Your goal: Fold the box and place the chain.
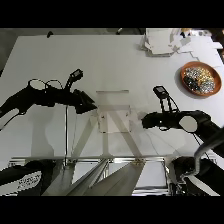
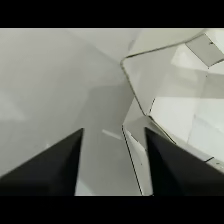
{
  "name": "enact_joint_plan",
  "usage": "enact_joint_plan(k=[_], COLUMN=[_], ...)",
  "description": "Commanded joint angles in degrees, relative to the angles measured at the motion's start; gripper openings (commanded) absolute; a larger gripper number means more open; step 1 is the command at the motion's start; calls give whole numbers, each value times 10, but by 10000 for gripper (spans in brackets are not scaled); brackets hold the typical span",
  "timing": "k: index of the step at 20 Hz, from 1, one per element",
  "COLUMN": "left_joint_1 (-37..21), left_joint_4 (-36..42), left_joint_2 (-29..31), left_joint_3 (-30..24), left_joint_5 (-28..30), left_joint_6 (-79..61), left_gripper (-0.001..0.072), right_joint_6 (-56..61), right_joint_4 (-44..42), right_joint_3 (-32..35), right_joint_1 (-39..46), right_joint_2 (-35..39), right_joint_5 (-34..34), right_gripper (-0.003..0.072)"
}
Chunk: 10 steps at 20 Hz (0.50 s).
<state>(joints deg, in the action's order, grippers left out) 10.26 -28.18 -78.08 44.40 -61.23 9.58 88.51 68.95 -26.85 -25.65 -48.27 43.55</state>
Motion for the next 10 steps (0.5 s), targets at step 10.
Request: enact_joint_plan(k=[10], left_joint_1=[1], left_joint_4=[101], left_joint_2=[-35], left_joint_3=[-4], left_joint_5=[-47], left_joint_6=[-201], left_gripper=[637], right_joint_6=[0], right_joint_4=[-5], right_joint_3=[0], right_joint_1=[-1], right_joint_2=[0], right_joint_5=[7], right_gripper=[21])
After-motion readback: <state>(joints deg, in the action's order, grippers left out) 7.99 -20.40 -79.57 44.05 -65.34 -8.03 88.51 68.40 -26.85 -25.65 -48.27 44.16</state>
